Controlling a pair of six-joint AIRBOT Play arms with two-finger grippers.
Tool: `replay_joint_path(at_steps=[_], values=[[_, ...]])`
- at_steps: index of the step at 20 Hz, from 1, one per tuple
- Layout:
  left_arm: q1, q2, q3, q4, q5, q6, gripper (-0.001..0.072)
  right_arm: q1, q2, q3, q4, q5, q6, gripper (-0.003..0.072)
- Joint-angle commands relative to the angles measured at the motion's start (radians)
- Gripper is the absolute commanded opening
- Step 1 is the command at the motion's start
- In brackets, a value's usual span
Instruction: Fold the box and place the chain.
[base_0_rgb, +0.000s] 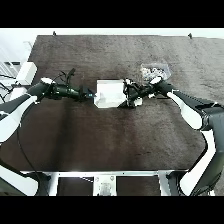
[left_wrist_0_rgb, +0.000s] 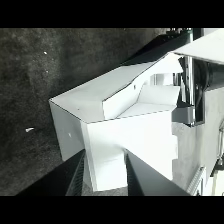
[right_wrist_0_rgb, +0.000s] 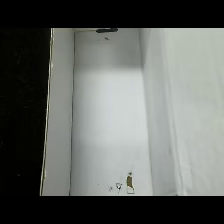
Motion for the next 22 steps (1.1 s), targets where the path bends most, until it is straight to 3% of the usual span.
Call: replay_joint_path(at_steps=[1,10,14,22], values=[[-0.003,0.0,0.001,-0.002,0.007,-0.039,0.0327,0.0,0.0,0.0,0.0,0.0,0.0,0.0592],[-0.042,0.0,0.013,0.044,0.044,-0.125,0.0326,0.0,0.0,0.0,0.0,0.0,0.0,0.0592],[-0.088,0.0,0.113,0.27,0.044,-0.282,0.0326,0.0,0.0,-0.001,0.0,0.0,0.0,0.0592],[-0.194,0.0,0.222,0.523,0.071,-0.526,0.0326,0.0,0.0,-0.001,0.0,0.0,0.001,0.0592]])
